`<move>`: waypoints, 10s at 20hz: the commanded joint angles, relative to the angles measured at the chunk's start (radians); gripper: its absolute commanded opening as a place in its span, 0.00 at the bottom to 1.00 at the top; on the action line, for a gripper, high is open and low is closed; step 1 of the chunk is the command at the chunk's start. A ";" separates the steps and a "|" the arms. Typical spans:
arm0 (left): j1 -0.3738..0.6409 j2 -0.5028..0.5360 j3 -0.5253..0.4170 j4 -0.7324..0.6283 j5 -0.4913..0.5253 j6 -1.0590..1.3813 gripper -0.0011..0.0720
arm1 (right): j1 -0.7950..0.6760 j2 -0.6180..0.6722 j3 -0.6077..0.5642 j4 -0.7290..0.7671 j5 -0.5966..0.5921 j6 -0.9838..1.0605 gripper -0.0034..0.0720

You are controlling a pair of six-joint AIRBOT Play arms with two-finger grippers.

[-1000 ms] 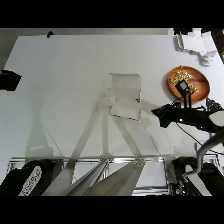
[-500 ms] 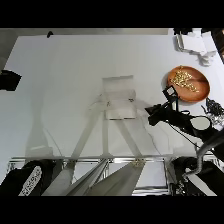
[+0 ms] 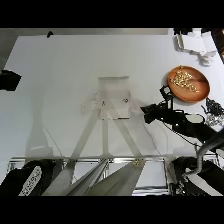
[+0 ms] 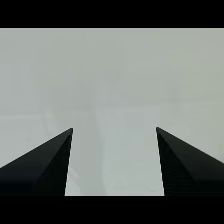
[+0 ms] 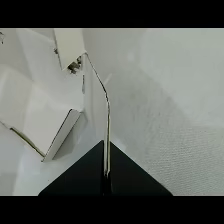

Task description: Fold the box and place the chain.

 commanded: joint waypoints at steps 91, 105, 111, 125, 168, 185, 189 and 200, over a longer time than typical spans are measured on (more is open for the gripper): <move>-0.435 -0.984 0.357 -0.806 -0.203 1.228 0.02 | -0.012 0.011 0.026 0.159 0.068 -0.075 0.58; -0.471 -0.848 0.017 -0.951 -0.074 1.551 0.02 | -0.205 0.237 0.059 0.115 0.029 -0.075 0.58; -0.475 -0.910 0.017 -0.969 -0.001 1.652 0.02 | -0.205 0.237 0.059 0.115 0.029 -0.075 0.58; -0.477 -0.962 0.017 -0.977 -0.014 1.683 0.02 | -0.205 0.236 0.059 0.115 0.032 -0.075 0.58; -0.477 -0.961 0.017 -0.977 -0.014 1.683 0.02 | 0.112 -0.280 0.268 -0.315 0.188 -0.214 0.95; -0.477 -0.961 0.017 -0.977 -0.014 1.683 0.02 | 0.042 -0.516 0.517 -0.422 0.440 -0.389 0.95; -0.477 -0.961 0.017 -0.977 -0.014 1.683 0.02 | 0.043 -0.581 0.517 -0.407 0.459 -0.437 0.95; -0.477 -0.961 0.017 -0.977 -0.014 1.683 0.02 | 0.066 -0.599 0.517 -0.334 0.465 -0.536 0.89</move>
